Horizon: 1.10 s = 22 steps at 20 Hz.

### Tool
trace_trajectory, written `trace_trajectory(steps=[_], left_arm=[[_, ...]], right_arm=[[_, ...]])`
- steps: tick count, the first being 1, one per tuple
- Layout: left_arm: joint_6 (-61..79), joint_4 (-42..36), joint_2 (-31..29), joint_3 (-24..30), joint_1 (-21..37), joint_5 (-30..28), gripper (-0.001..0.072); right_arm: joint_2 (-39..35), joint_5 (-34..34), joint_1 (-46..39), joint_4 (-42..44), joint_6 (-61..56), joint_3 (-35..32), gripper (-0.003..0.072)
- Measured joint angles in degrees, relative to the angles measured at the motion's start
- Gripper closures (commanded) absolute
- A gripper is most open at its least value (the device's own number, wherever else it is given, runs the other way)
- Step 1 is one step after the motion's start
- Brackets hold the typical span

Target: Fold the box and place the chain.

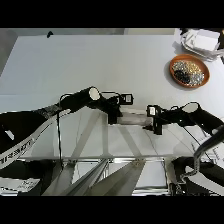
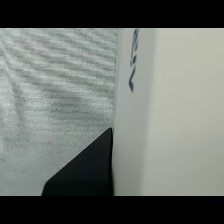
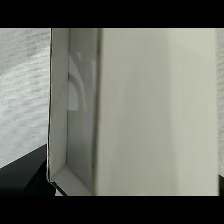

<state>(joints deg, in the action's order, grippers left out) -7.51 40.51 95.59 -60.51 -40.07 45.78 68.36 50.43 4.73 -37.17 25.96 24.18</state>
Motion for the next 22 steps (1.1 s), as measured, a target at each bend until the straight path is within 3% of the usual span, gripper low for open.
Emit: trace_trajectory(steps=[2, 20, 22], left_arm=[[0.00, 0.00, 0.00, 0.00, 0.00, 0.02, 0.0698], [-0.02, 0.02, 0.00, 0.00, 0.00, 0.11, 0.0698], [-0.02, 0.02, 0.00, 0.00, 0.00, 0.11, 0.0698]], right_arm=[[0.09, -0.11, -0.02, -0.33, 0.00, 0.00, 0.0282], [0.13, -1.66, 0.00, -3.08, 0.07, -0.02, 0.0281], [0.13, -1.70, 0.00, -3.15, -0.02, -0.02, 0.0240]])
